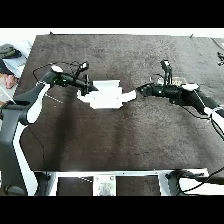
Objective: Fold the box and place the chain.
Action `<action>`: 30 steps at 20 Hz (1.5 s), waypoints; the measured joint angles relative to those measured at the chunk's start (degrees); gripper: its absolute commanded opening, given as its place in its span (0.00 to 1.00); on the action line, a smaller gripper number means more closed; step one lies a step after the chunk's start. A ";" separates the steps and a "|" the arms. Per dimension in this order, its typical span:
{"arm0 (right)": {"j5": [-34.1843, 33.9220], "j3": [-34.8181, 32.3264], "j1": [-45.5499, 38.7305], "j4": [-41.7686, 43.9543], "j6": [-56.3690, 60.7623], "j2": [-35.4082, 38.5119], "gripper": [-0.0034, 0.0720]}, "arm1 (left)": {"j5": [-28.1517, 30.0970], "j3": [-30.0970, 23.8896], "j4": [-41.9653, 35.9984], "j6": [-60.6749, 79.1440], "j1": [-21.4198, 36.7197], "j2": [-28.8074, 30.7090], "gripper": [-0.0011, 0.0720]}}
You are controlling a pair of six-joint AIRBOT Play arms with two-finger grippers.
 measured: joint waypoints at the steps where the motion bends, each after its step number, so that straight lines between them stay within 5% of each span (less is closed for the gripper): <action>1: 0.00 0.00 0.28 0.00 -0.76 0.00 0.39 | 0.37 -0.11 -0.44 0.39 0.00 0.04 0.02; 8: -1.09 0.00 3.43 -2.69 -4.48 -0.31 0.42 | 1.49 -0.70 -1.22 1.53 0.00 0.04 0.02; 10: -0.70 0.00 3.82 -3.76 -5.60 -0.35 0.62 | 1.66 -1.44 -0.81 1.88 0.00 0.09 0.02; 16: 0.46 0.00 6.62 -7.76 -11.63 -0.37 0.62 | 1.70 -2.62 -0.17 2.80 0.07 0.11 0.03; 18: -0.02 0.00 8.46 -8.31 -15.41 -0.37 0.76 | 1.05 -2.73 0.00 2.86 0.07 0.11 0.03; 30: -5.66 0.68 18.51 -17.81 -31.61 -1.99 0.76 | -0.55 -2.80 0.39 2.73 0.04 0.11 0.03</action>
